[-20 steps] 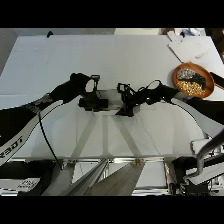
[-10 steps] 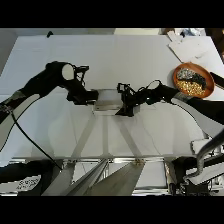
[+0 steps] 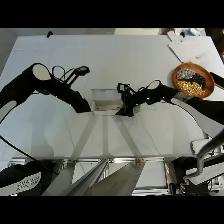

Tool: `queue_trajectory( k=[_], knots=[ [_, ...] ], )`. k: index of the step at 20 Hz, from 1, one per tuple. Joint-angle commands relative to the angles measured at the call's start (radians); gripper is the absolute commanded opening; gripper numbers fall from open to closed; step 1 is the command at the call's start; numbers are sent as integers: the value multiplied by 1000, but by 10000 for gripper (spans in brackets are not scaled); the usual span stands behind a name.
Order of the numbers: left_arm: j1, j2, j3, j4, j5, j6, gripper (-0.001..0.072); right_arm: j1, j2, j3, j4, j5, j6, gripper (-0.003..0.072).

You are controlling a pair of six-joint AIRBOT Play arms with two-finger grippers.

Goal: Fold the box and place the chain.

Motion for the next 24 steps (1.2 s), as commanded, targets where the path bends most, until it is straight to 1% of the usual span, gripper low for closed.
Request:
queue_trajectory(
  k=[1, 3, 6, 8, 9, 11, 13, 17, 24],
  knots=[
    [29, -12, -111, -81, 138, 522, 697, 0, 0, 0, 0, 0, 0, 525],
    [66, -43, -126, -105, 167, 631, 696, 0, 0, 0, 0, 0, 0, 525],
    [132, -89, -126, -145, 169, 739, 696, 0, 0, 0, 0, 0, 0, 525],
    [170, -111, -126, -233, 167, 880, 696, 0, 0, 0, 0, 0, 0, 525],
    [185, -122, -126, -300, 163, 981, 696, 0, 0, 0, 0, 0, 0, 525],
    [192, -148, -126, -391, 140, 1130, 697, 0, 0, 0, 0, 0, 0, 525],
    [180, -182, -126, -399, 97, 1227, 697, 0, 1, 0, 0, 0, 0, 525],
    [163, -238, -126, -454, 106, 1228, 698, 0, 0, 0, 0, 0, 0, 525],
    [136, -248, -126, -467, 103, 1229, 699, 0, 0, 0, 0, 0, 0, 525]
  ],
)
